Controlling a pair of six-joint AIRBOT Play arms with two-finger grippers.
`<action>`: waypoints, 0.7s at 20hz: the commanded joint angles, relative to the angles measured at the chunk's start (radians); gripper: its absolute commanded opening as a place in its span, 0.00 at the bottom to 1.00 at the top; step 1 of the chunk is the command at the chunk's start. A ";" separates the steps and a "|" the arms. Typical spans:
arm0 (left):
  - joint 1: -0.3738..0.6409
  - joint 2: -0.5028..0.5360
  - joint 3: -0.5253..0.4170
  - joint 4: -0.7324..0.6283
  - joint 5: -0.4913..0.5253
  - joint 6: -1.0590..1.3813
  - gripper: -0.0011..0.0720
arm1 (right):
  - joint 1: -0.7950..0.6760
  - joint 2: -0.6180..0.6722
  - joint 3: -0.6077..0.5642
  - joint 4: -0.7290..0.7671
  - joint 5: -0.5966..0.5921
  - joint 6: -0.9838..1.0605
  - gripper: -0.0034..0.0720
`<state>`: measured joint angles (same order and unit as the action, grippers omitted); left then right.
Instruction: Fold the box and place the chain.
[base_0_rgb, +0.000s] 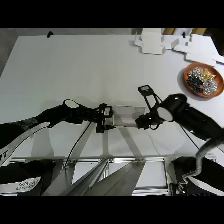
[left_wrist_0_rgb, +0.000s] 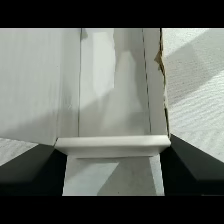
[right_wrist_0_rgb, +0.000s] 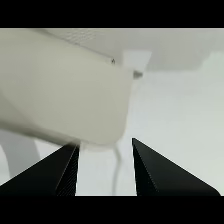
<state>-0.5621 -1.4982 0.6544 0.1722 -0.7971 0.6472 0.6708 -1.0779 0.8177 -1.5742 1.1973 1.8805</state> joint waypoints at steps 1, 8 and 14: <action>0.000 0.000 0.000 0.000 0.000 -0.001 0.20 | -0.002 0.058 0.156 -0.108 0.092 -0.217 0.52; 0.000 0.000 0.000 0.000 0.000 -0.001 0.20 | -0.488 -0.089 0.382 -0.230 -0.149 -0.366 0.45; 0.000 0.000 0.000 0.000 0.000 -0.001 0.20 | -0.921 -0.285 0.382 -0.031 -0.386 -0.341 0.45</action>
<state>-0.5625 -1.4982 0.6544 0.1726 -0.7975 0.6460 -0.0711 -1.2823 1.1904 -1.6936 0.9329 1.5444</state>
